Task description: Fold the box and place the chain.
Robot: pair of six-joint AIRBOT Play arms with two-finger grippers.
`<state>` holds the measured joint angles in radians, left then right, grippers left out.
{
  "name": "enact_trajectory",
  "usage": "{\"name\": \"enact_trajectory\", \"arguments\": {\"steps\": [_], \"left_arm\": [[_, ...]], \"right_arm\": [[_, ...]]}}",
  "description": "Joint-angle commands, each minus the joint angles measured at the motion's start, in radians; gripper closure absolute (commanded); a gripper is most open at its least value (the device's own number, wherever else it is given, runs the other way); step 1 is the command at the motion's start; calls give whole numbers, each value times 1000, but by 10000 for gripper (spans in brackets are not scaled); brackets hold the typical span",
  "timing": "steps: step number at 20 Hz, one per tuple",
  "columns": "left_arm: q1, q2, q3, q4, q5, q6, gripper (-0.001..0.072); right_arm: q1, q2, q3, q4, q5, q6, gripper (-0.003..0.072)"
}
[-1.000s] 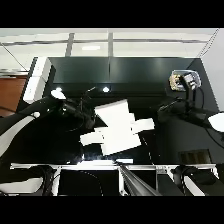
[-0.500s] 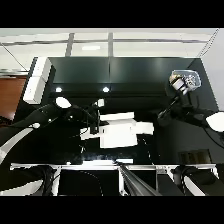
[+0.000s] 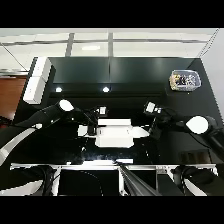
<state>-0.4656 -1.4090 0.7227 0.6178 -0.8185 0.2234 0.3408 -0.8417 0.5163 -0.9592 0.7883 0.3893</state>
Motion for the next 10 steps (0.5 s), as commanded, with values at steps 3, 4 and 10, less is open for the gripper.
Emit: {"name": "enact_trajectory", "arguments": {"steps": [3,4,10], "left_arm": [[0,-2,-1,18,11,5,684],[0,-2,-1,18,11,5,684],[0,-2,-1,18,11,5,685]], "right_arm": [[74,-90,-24,6,89,-56,73],[87,-101,-28,10,94,-65,73],[148,-185,-32,138,90,-251,73]]}}
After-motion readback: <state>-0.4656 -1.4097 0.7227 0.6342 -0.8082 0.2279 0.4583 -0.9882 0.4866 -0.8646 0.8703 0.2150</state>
